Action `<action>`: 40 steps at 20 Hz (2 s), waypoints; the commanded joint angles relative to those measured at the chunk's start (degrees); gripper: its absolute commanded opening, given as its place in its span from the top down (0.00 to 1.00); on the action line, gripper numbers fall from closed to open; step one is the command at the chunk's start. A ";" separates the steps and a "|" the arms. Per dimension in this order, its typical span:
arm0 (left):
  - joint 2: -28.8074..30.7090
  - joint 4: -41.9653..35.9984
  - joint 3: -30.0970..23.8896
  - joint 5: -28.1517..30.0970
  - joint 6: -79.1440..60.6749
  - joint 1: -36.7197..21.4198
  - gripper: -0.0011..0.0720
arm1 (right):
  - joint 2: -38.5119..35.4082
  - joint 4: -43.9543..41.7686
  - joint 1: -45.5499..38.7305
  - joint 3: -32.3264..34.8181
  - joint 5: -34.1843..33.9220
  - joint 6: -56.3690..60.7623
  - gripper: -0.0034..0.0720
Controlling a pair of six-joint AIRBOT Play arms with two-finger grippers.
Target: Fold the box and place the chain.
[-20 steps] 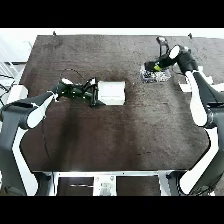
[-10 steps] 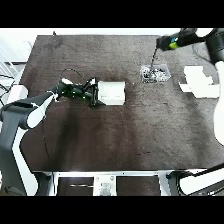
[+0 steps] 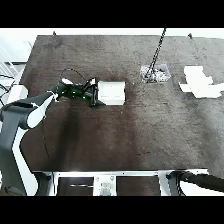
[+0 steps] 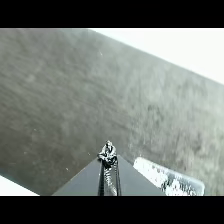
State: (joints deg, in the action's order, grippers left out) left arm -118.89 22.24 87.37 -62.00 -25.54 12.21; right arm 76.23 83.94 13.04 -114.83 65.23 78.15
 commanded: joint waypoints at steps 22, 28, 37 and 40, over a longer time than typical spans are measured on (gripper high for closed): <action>0.00 0.02 -0.02 0.02 0.00 0.00 0.31 | 0.37 -11.50 16.20 27.34 -10.82 -1.73 0.96; 0.00 0.02 -0.02 0.04 0.00 0.00 0.31 | 10.29 -14.97 18.40 27.47 -10.86 -2.34 0.96; 0.00 0.02 -0.02 0.04 0.00 0.00 0.31 | 23.65 -11.06 17.94 30.69 -25.31 -6.82 0.37; 0.00 0.02 -0.02 0.04 0.00 0.00 0.31 | 18.80 -9.73 15.67 30.75 -22.29 -6.60 0.36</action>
State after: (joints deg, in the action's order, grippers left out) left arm -118.89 22.24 87.37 -61.98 -25.54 12.21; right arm 97.23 72.34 30.26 -84.25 42.59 71.81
